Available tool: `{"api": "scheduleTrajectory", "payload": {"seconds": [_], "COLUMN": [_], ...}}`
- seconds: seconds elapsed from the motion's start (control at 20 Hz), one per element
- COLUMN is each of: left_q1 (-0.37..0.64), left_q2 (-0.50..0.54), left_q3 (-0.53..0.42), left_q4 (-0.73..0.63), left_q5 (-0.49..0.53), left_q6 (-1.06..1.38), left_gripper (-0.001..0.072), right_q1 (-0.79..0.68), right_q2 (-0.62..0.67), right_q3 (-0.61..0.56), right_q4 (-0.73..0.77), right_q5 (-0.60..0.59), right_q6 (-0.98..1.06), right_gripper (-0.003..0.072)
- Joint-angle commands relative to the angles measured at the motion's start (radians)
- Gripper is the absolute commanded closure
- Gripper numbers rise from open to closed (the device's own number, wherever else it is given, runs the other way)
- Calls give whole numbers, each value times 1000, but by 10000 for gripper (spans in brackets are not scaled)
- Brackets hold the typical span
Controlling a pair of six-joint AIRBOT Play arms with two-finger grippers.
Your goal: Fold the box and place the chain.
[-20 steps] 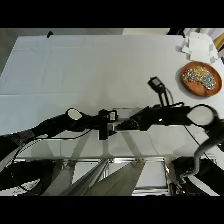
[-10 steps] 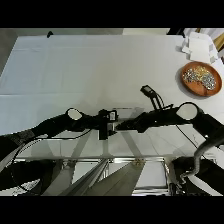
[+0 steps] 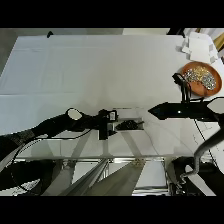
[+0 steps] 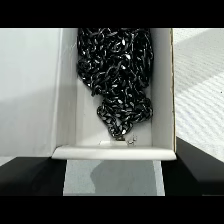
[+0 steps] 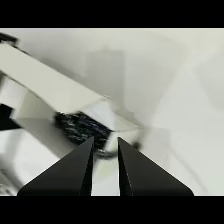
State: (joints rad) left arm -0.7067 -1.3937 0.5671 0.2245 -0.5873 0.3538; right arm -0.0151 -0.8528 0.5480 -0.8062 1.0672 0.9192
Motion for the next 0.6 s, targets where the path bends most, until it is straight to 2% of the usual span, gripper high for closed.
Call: {"api": "scheduleTrajectory", "payload": {"seconds": [0.0, 0.1, 0.15, 0.2, 0.3, 0.45, 0.55], "left_q1": [1, 1, 1, 1, 1, 1, 1], "left_q2": [1, 1, 1, 1, 1, 1, 1], "left_q3": [0, 0, 0, 0, 0, 0, 0], "left_q4": [0, 0, 0, 1, 0, 0, 1], "left_q5": [0, 0, 0, 0, 0, 0, 0], "left_q6": [0, 0, 0, 0, 0, 0, 0], "left_gripper": [297, 297, 297, 297, 297, 297, 297], "right_q1": [-44, -13, 21, 56, 110, 119, 119], "right_q2": [-68, -138, -175, -206, -247, -249, -249], "right_q3": [1, 1, 1, 1, 1, 1, 0], "right_q4": [-169, -141, -109, -103, -188, -323, -289], "right_q5": [-8, -9, -7, -3, 3, -12, -12], "right_q6": [-96, -221, -288, -374, -587, -741, -883], "right_gripper": [538, 524, 475, 461, 452, 452, 452]}}
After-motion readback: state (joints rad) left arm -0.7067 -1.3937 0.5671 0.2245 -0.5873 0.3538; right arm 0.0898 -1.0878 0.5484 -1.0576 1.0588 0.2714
